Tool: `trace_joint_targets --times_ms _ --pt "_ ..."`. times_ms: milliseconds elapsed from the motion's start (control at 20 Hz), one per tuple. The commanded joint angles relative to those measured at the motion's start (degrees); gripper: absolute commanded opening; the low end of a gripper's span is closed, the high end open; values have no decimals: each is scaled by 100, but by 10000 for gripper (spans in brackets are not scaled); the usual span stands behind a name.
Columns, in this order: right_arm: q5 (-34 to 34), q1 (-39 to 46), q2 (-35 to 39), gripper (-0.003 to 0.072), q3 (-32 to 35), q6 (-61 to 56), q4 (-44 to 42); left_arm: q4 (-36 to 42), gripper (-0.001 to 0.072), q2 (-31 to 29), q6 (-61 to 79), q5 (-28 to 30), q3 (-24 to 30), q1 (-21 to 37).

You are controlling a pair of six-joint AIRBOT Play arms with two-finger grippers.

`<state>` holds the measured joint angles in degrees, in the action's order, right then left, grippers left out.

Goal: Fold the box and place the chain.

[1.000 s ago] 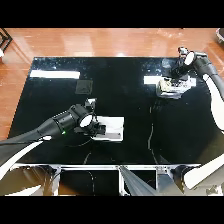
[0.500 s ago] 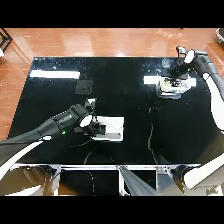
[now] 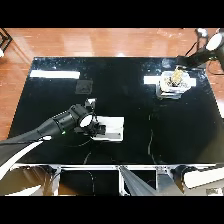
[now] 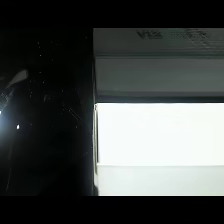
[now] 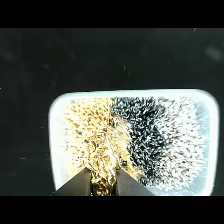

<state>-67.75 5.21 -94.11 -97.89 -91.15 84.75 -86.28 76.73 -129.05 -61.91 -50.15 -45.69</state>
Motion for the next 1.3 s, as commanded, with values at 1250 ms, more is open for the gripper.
trace_joint_targets --times_ms 1250 --pt "-579 -4028 4019 18 3475 219 -2498 -2 17 0 -9 -15 -2 0"
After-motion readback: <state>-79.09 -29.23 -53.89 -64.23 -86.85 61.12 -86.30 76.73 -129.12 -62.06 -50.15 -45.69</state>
